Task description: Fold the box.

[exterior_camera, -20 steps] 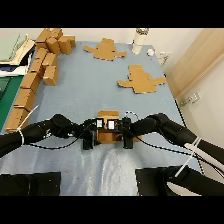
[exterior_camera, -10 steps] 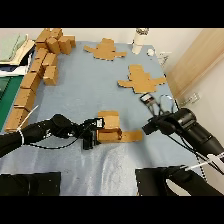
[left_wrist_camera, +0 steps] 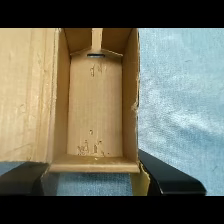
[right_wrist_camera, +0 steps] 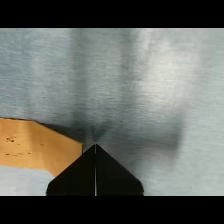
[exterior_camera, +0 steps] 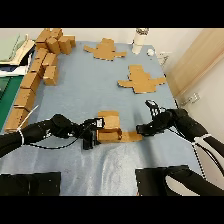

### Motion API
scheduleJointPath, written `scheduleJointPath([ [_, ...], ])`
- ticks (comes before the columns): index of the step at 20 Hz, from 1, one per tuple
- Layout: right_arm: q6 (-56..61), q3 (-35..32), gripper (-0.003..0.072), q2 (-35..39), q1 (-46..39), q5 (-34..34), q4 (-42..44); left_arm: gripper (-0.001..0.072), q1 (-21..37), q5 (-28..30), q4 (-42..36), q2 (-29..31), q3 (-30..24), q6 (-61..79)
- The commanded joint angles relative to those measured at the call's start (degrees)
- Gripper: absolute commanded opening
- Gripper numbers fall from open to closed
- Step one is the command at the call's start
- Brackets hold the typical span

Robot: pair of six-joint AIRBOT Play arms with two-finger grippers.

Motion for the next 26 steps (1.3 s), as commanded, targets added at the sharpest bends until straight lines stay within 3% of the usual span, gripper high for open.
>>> scheduleJointPath([
  [1, -2.1, -0.1, 0.0004, 0.3, -0.5, -0.8, 6.4, 0.0590, 0.0, 0.0, 0.0, 0.0, 0.1, 0.0],
  [7, -2.1, -0.5, 0.0004, 3.1, -0.5, -6.0, 7.4, 0.0591, 0.0, 0.0, 0.0, 0.0, 0.1, 0.0],
  [15, -13.2, -1.9, 0.0005, 0.4, -0.5, -2.2, 24.7, 0.0591, 0.0, 0.0, 0.0, 0.0, 0.1, 0.0],
  [21, -14.1, 0.9, 0.0029, 0.5, 1.6, -1.6, 26.4, 0.0591, 0.0, 0.0, 0.0, 0.0, 0.1, 0.0],
  [23, -14.2, 1.7, 0.0352, 0.5, 2.8, -1.5, 26.2, 0.0590, 0.0, 0.0, 0.0, 0.0, 0.1, 0.0],
  [26, -14.1, 1.7, 0.0352, 0.5, 3.0, -1.2, 26.3, 0.0591, 0.0, 0.0, 0.0, 0.0, 0.1, 0.0],
])
